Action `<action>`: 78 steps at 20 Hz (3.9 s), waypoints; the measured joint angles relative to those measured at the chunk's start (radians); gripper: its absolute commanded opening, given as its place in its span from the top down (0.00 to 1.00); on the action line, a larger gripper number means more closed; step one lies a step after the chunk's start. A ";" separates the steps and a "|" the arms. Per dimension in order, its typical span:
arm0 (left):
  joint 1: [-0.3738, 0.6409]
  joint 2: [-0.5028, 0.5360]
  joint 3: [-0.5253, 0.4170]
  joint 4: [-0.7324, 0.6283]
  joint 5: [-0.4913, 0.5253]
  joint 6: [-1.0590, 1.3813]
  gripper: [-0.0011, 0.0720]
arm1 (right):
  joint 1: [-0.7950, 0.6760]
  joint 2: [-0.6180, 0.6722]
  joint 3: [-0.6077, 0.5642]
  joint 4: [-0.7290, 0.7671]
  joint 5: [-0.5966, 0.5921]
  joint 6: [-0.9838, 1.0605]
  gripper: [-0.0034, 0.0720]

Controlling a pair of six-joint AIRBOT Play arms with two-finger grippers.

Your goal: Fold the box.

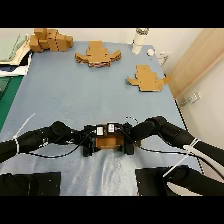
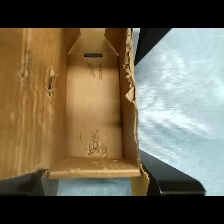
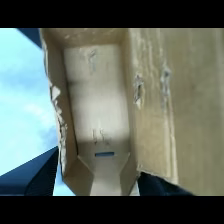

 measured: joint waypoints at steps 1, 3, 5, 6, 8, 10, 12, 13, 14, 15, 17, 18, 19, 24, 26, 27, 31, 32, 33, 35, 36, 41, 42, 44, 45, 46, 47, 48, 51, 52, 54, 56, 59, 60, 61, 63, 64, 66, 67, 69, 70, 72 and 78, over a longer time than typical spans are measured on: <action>0.000 0.000 0.000 0.000 0.000 0.000 0.41 | 0.000 0.003 0.008 -0.021 -0.025 0.039 0.00; 0.000 0.000 0.000 -0.006 0.016 -0.009 0.41 | 0.000 0.013 0.026 -0.072 -0.097 0.141 0.00; 0.003 0.000 0.000 -0.006 0.019 -0.007 0.41 | 0.001 0.034 0.044 -0.114 -0.124 0.231 0.00; 0.002 0.000 0.000 -0.006 0.018 -0.006 0.41 | 0.000 0.046 0.049 -0.140 -0.134 0.264 0.00; 0.002 0.000 0.000 -0.005 0.016 -0.006 0.41 | 0.001 0.076 0.056 -0.164 -0.164 0.309 0.01; 0.001 0.000 0.000 -0.004 0.011 -0.005 0.41 | 0.000 0.109 0.060 -0.183 -0.168 0.350 0.01; 0.001 0.000 0.000 -0.004 0.009 -0.005 0.41 | 0.001 0.145 0.061 -0.183 -0.188 0.400 0.01; 0.001 0.000 0.000 -0.004 0.009 -0.005 0.41 | 0.000 0.163 0.063 -0.180 -0.194 0.441 0.01; 0.001 0.000 0.000 -0.004 0.009 -0.005 0.41 | 0.000 0.178 0.063 -0.169 -0.206 0.492 0.01; 0.001 0.000 0.000 -0.004 0.008 -0.005 0.41 | 0.000 0.190 0.063 -0.147 -0.225 0.553 0.01; 0.001 0.000 0.000 -0.003 0.008 -0.004 0.41 | 0.000 0.206 0.062 -0.070 -0.243 0.704 0.01; 0.001 0.000 0.000 -0.003 0.008 -0.004 0.41 | 0.001 0.211 0.061 -0.025 -0.250 0.784 0.01; 0.001 0.000 0.000 -0.003 0.008 -0.004 0.41 | 0.001 0.213 0.061 0.014 -0.253 0.850 0.01; 0.001 0.000 0.000 -0.003 0.008 -0.003 0.41 | 0.003 0.219 0.060 0.113 -0.146 1.112 0.43; 0.001 0.000 0.000 -0.003 0.008 -0.003 0.41 | 0.003 0.211 0.064 0.154 -0.054 1.181 0.54; 0.001 0.000 0.000 -0.003 0.008 -0.003 0.41 | 0.003 0.201 0.074 0.171 -0.016 1.202 0.54; 0.001 0.000 0.000 -0.003 0.007 -0.003 0.41 | 0.001 0.096 0.155 0.185 0.069 1.237 0.62; 0.001 0.000 0.000 -0.003 0.008 -0.003 0.41 | -0.001 0.061 0.175 0.183 0.076 1.235 0.77; 0.001 0.000 0.000 -0.003 0.007 -0.004 0.41 | -0.006 0.021 0.196 0.179 0.084 1.228 0.86; 0.001 0.000 0.000 -0.003 0.007 -0.004 0.41 | -0.018 -0.052 0.225 0.154 0.095 1.213 0.86; 0.001 0.000 0.000 -0.003 0.007 -0.004 0.41 | -0.024 -0.089 0.235 0.138 0.097 1.209 0.86; 0.001 0.000 0.000 -0.003 0.005 -0.004 0.41 | -0.033 -0.204 0.256 0.092 0.082 1.157 0.86; 0.001 0.000 0.000 -0.003 0.005 -0.004 0.41 | -0.034 -0.216 0.257 0.088 0.079 1.147 0.86; 0.001 0.000 0.000 -0.003 0.005 -0.004 0.41 | -0.034 -0.234 0.259 0.083 0.077 1.129 0.86; 0.001 0.000 0.000 -0.003 0.005 -0.004 0.41 | -0.034 -0.239 0.260 0.079 0.075 1.123 0.87; 0.001 0.000 0.000 -0.003 0.005 -0.004 0.41 | -0.035 -0.243 0.260 0.076 0.074 1.118 0.87; 0.001 0.000 0.000 -0.003 0.006 -0.004 0.41 | -0.035 -0.246 0.260 0.074 0.074 1.115 0.86; 0.001 0.000 0.000 -0.003 0.006 -0.004 0.41 | -0.035 -0.249 0.260 0.072 0.073 1.112 0.86; 0.001 0.000 0.000 -0.003 0.006 -0.004 0.41 | -0.035 -0.251 0.261 0.061 0.073 1.104 0.88; 0.001 0.000 0.000 -0.003 0.006 -0.004 0.41 | -0.037 -0.248 0.265 0.057 0.074 1.097 0.94; 0.001 0.000 0.000 -0.003 0.006 -0.004 0.41 | -0.042 -0.230 0.283 0.044 0.068 1.089 0.93; 0.001 0.000 0.000 -0.003 0.007 -0.004 0.41 | -0.045 -0.189 0.314 0.005 0.038 1.084 0.95; 0.001 0.000 0.000 -0.003 0.007 -0.004 0.41 | -0.049 -0.091 0.341 -0.083 -0.044 1.081 0.95; 0.001 0.000 0.000 -0.003 0.007 -0.004 0.41 | -0.049 -0.058 0.338 -0.112 -0.080 1.081 0.95; 0.001 0.000 0.000 -0.003 0.007 -0.004 0.41 | -0.049 -0.023 0.324 -0.138 -0.124 1.078 0.95; 0.001 0.000 0.000 -0.003 0.007 -0.004 0.41 | -0.039 0.050 0.268 -0.175 -0.196 1.049 0.95; 0.001 0.000 0.000 -0.003 0.007 -0.004 0.41 | -0.028 0.086 0.229 -0.183 -0.220 1.013 0.89; 0.001 0.000 0.000 -0.003 0.007 -0.004 0.41 | -0.003 0.150 0.137 -0.203 -0.258 0.898 0.13; 0.001 0.000 0.000 -0.003 0.007 -0.004 0.41 | 0.005 0.172 0.093 -0.218 -0.260 0.829 0.09; 0.001 0.000 0.000 -0.003 0.007 -0.004 0.41 | 0.016 0.195 0.024 -0.261 -0.237 0.700 0.09; 0.001 0.000 0.000 -0.003 0.007 -0.004 0.41 | 0.019 0.197 0.002 -0.283 -0.206 0.650 0.09; 0.001 0.000 0.000 -0.003 0.007 -0.004 0.41 | 0.023 0.191 -0.026 -0.317 -0.126 0.571 0.10; 0.001 0.000 0.000 -0.003 0.007 -0.004 0.41 | 0.032 0.163 -0.052 -0.286 0.097 0.398 0.11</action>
